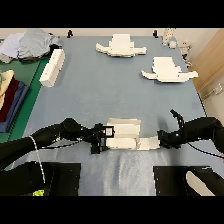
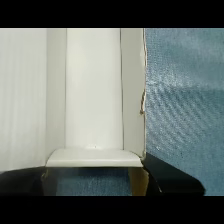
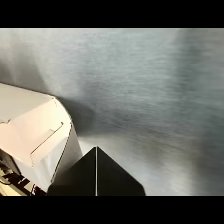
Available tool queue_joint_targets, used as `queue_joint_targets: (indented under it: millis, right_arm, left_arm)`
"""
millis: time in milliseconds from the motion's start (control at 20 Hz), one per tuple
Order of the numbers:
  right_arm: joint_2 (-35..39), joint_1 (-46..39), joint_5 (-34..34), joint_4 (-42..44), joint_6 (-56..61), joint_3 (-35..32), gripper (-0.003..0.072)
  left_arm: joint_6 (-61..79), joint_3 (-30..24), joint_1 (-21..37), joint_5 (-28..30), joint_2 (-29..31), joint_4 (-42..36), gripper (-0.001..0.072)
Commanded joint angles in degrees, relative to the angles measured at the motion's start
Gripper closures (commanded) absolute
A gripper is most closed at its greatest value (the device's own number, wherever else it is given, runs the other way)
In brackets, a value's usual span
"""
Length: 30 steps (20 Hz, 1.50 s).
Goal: Fold the box.
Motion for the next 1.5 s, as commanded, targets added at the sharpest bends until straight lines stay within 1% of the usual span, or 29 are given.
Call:
queue_joint_targets:
  millis: [0,100,150,200,250,400,450,500,750,850,900,950,1050,1200,1300,1400,1450]
  right_arm:
    - [-0.07,2.99,1.18,2.95,-1.60,-0.37,0.0687]
    - [-0.04,5.79,2.64,3.82,-1.60,-0.20,0.0684]
    - [-0.04,6.93,2.73,4.13,-1.60,0.35,0.0600]
    - [0.02,7.87,2.32,4.11,-1.60,1.20,0.0445]
    - [0.07,8.92,1.75,4.20,-1.57,2.34,0.0379]
    - [0.07,12.37,-0.11,4.68,-1.36,6.29,0.0377]
    - [0.07,13.90,-0.02,4.70,-1.29,7.72,0.0241]
    - [0.04,15.28,0.26,4.70,-0.55,8.83,0.0134]
    - [-0.20,24.55,6.60,3.91,6.78,8.96,0.0136]
    - [-0.22,29.55,12.20,-0.48,12.79,9.05,0.0140]
    - [-0.42,31.63,14.36,-3.08,16.46,9.22,0.0166]
    - [-1.11,33.73,15.43,-6.27,20.79,9.84,0.0172]
    - [-3.43,37.99,15.54,-13.46,29.46,12.11,0.0173]
    - [-7.67,45.94,15.06,-26.82,44.87,17.42,0.0173]
    - [-11.54,51.06,11.56,-34.32,54.75,21.88,0.0173]
    - [-15.58,54.66,7.61,-37.97,61.66,25.42,0.0173]
    - [-17.31,55.95,7.17,-38.53,63.73,26.62,0.0173]
  left_arm:
    - [0.02,-0.02,0.04,0.02,-0.02,0.00,0.0289]
    - [0.02,-0.02,0.04,0.02,-0.02,0.00,0.0289]
    - [0.02,-0.02,0.04,0.02,-0.02,0.00,0.0289]
    - [0.02,-0.02,0.04,0.02,-0.02,0.00,0.0289]
    - [0.02,-0.02,0.04,0.02,-0.02,0.00,0.0289]
    - [0.02,-0.02,0.04,0.02,-0.02,0.00,0.0290]
    - [0.02,-0.02,0.04,0.02,-0.02,0.00,0.0290]
    - [0.02,-0.02,0.04,0.02,-0.02,0.00,0.0289]
    - [0.02,-0.02,0.04,0.02,-0.02,0.00,0.0289]
    - [0.02,-0.02,0.04,0.02,-0.02,0.00,0.0289]
    - [0.02,-0.02,0.04,0.02,-0.02,0.00,0.0290]
    - [0.02,-0.02,0.04,0.02,-0.02,0.00,0.0289]
    - [0.02,-0.02,0.04,0.00,-0.02,0.00,0.0290]
    - [0.02,-0.02,0.04,0.02,-0.02,0.00,0.0289]
    - [0.02,-0.02,0.04,0.02,-0.02,0.00,0.0289]
    - [0.02,-0.02,0.04,0.02,-0.02,0.00,0.0289]
    - [0.02,-0.02,0.04,0.02,-0.02,0.00,0.0290]
